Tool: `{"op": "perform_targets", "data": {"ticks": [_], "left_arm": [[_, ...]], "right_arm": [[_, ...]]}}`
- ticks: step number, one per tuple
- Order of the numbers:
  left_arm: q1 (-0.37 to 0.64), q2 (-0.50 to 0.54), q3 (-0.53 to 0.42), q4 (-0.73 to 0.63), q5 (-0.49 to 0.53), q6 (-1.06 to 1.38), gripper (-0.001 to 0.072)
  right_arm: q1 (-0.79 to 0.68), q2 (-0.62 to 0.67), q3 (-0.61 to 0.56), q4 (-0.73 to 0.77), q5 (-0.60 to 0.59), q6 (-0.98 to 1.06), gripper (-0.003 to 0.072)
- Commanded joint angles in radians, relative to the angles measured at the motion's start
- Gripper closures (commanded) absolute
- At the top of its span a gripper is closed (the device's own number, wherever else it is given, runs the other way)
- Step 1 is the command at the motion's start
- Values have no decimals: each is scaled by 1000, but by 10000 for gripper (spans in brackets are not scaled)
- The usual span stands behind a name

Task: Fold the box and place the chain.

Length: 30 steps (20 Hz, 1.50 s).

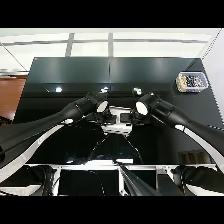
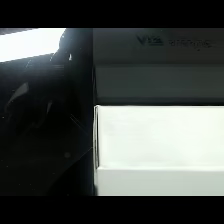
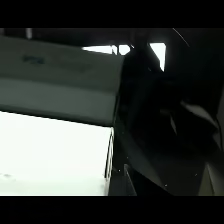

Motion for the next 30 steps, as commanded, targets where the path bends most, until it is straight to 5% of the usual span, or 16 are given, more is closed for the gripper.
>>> {"op": "perform_targets", "data": {"ticks": [1,10,14,19,21,22,23,27,29,30], "left_arm": [[1,0,0,0,0,0,676],[1,0,0,0,0,0,676],[1,0,0,0,0,0,676],[1,0,0,0,0,0,676],[1,0,0,0,0,0,676],[1,0,0,0,0,0,676],[1,0,0,0,0,0,676],[1,0,0,0,0,0,676],[1,0,0,0,0,0,677],[1,0,0,0,0,0,677]], "right_arm": [[19,-30,4,-10,21,58,389],[19,-46,4,-16,8,110,447],[19,-51,4,-3,-11,109,659],[19,-51,4,-5,-11,109,658],[19,-51,4,-5,-15,109,481],[19,-51,4,-5,-19,110,487],[19,-51,4,-5,-19,109,642],[19,-48,4,-14,-18,103,655],[18,-32,4,-19,-18,92,418],[18,-18,4,-36,-19,89,415]]}}
